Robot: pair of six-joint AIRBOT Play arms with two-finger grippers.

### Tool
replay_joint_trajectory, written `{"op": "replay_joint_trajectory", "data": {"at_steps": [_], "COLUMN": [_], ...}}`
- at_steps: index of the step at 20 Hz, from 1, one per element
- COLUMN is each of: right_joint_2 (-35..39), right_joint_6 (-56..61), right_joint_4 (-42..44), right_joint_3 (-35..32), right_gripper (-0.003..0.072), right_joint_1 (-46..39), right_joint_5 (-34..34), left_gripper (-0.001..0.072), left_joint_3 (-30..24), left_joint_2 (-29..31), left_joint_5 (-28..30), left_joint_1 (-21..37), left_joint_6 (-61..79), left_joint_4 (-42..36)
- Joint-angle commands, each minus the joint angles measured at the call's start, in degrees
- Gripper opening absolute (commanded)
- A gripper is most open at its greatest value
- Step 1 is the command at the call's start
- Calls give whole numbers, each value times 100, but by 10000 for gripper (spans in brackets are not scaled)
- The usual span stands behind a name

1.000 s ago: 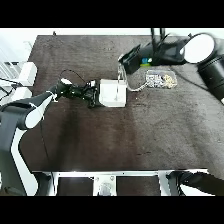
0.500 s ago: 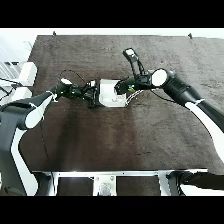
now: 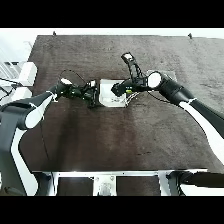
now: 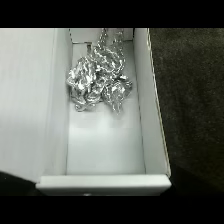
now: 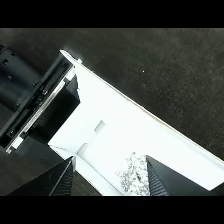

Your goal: Fold the box and place the chain.

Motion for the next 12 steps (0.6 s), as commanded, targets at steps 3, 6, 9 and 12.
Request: {"op": "replay_joint_trajectory", "data": {"at_steps": [3, 6, 9, 12], "right_joint_2": [389, 651, 549, 101], "right_joint_6": [13, 227, 647, 649], "right_joint_4": [-107, -199, -94, 319], "right_joint_3": [-11, -332, -811, -850], "right_gripper": [514, 514, 515, 515], "right_joint_1": [-385, -1200, -2138, -2577], "right_joint_5": [164, 356, -26, -570], "left_gripper": [347, 347, 347, 347], "left_joint_3": [2, 2, 2, 2], "left_joint_2": [0, 0, 0, 0], "left_joint_5": [0, 0, 0, -2], "left_joint_1": [0, 0, 0, 0], "left_joint_6": [0, 0, 0, 2], "left_joint_4": [2, 2, 0, 0]}}
